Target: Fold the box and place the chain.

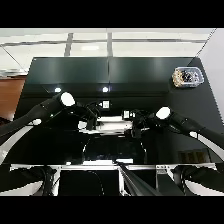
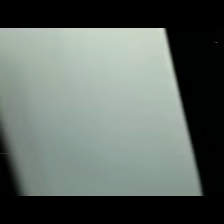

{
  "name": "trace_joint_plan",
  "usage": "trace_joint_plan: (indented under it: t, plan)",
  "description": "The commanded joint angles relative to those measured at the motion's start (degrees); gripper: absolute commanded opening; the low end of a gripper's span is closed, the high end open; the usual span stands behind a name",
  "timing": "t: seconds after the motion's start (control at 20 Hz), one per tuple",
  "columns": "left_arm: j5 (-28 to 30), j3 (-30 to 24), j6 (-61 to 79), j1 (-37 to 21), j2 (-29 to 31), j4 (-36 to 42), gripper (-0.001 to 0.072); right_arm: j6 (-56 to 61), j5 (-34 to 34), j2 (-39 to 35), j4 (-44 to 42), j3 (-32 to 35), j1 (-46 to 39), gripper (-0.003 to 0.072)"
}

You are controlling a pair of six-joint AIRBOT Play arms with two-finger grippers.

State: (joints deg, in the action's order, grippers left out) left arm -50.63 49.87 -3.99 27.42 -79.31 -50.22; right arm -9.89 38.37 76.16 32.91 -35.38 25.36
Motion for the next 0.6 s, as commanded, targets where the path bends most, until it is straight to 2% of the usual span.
trace_joint_plan:
  t: [0.0,0.1,0.2,0.3,0.35,0.4,0.45,0.55]
  plan:
    - [-1.38,1.86,-7.67,-0.44,2.95,-6.21,0.0714,1.07,-1.25,-0.02,-0.15,-0.04,0.02,0.0485]
    - [-3.96,2.64,-17.09,-1.29,6.38,-12.92,0.0720,1.53,-2.14,-0.02,-0.76,-0.04,0.02,0.0485]
    - [-9.11,2.91,-26.58,-2.38,9.79,-19.19,0.0720,1.53,-2.19,-0.02,-0.70,-0.04,0.04,0.0484]
    - [-17.38,2.93,-35.50,-3.87,11.98,-20.46,0.0682,1.51,-2.01,-0.02,-0.66,-0.04,0.02,0.0482]
    - [-21.66,2.91,-38.36,-4.39,12.22,-18.86,0.0647,1.49,-1.90,-0.02,-0.44,-0.04,0.04,0.0445]
    - [-24.76,2.82,-40.74,-4.68,12.13,-16.46,0.0369,1.38,-1.36,-0.02,-0.04,-0.04,0.04,0.0295]
    - [-26.71,2.40,-41.42,-4.68,12.09,-12.52,0.0049,1.01,-0.98,-0.02,0.04,-0.04,0.04,0.0243]
    - [-24.48,0.07,-40.79,-4.37,12.02,1.49,0.0027,1.03,-0.96,-0.02,0.11,-0.04,0.04,0.0241]
